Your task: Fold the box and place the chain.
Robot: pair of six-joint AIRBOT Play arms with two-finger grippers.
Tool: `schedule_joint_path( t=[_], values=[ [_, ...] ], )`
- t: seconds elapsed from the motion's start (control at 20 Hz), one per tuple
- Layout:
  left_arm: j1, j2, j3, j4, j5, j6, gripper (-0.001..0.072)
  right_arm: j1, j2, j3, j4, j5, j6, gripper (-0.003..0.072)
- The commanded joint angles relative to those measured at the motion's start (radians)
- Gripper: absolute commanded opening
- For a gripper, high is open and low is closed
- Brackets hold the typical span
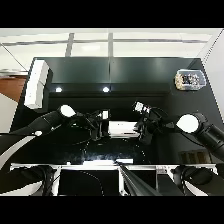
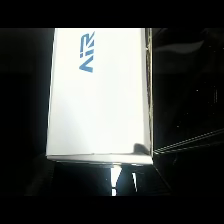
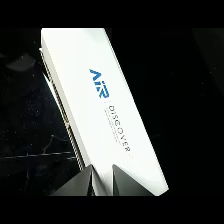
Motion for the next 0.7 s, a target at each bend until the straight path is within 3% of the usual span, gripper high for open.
schedule_joint_path(
  t=[0.0, 0.65],
  values=[
    [-0.001, -0.001, 0.000, 0.000, 0.000, 0.000, 0.0350, 0.000, 0.000, 0.000, -0.001, 0.000, 0.000, 0.0131],
    [-0.001, -0.001, 0.000, 0.000, 0.000, 0.000, 0.0350, 0.000, 0.000, -0.008, -0.001, -0.012, 0.000, 0.0131]
  ],
)
